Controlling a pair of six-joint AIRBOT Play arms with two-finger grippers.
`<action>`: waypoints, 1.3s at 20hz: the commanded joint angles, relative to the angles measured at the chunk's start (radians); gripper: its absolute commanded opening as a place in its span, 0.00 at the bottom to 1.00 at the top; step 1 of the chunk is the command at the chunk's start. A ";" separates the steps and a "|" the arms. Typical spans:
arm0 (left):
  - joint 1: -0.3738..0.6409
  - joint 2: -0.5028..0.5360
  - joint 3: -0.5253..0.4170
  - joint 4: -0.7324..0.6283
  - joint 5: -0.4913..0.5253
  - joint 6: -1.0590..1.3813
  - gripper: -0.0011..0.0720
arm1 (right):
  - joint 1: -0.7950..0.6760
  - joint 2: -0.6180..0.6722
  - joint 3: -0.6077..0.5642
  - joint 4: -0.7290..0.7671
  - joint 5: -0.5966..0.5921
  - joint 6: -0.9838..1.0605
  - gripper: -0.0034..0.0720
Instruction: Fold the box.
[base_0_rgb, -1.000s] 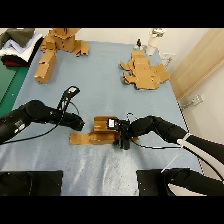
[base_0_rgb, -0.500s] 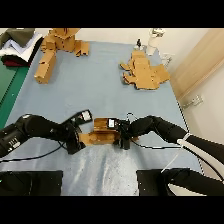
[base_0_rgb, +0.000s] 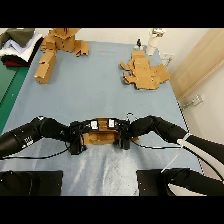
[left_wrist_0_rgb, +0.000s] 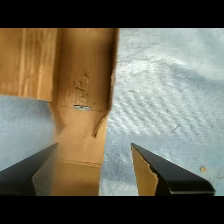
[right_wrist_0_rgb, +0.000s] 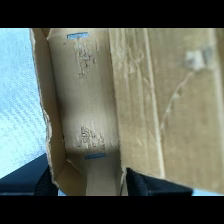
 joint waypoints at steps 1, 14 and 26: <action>0.032 -0.008 -0.002 -0.056 0.017 0.069 0.96 | 0.001 0.000 -0.001 0.000 0.001 0.000 0.63; 0.108 -0.008 -0.090 -0.336 0.117 0.434 0.68 | 0.001 0.000 -0.001 0.000 0.000 0.000 0.63; 0.105 -0.058 -0.090 -0.484 0.096 0.573 0.10 | 0.001 0.000 -0.001 0.000 0.000 0.000 0.63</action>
